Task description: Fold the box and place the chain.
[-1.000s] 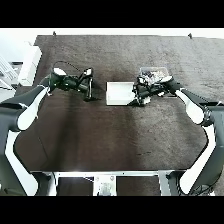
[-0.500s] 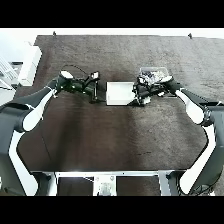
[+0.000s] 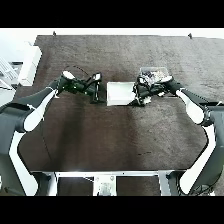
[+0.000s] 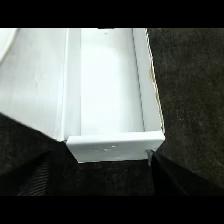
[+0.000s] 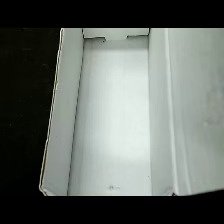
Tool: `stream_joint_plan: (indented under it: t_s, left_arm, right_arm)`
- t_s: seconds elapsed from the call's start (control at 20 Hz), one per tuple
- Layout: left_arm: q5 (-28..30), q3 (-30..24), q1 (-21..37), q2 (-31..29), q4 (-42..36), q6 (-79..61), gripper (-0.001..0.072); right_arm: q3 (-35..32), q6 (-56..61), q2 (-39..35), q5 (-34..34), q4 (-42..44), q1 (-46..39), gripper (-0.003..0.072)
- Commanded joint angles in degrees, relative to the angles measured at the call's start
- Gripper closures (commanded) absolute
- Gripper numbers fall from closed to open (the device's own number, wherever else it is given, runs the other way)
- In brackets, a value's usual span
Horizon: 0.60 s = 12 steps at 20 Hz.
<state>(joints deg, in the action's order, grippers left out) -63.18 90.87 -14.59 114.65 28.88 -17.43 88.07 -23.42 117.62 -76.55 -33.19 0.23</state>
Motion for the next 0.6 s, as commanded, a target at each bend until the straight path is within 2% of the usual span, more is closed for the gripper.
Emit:
stream_joint_plan:
  t_s: [0.0, 0.55]
  left_arm:
    - [-0.2, 0.0, 0.0, 0.0, 1.9, -0.2, -0.0009]
    - [-1.9, 0.0, 0.0, 0.0, 2.4, -0.5, -0.0009]
  right_arm:
    - [0.0, 0.0, 0.0, 0.0, 0.0, 0.0, 0.0099]
    - [0.0, 0.0, 0.0, 0.0, 0.0, 0.0, 0.0099]
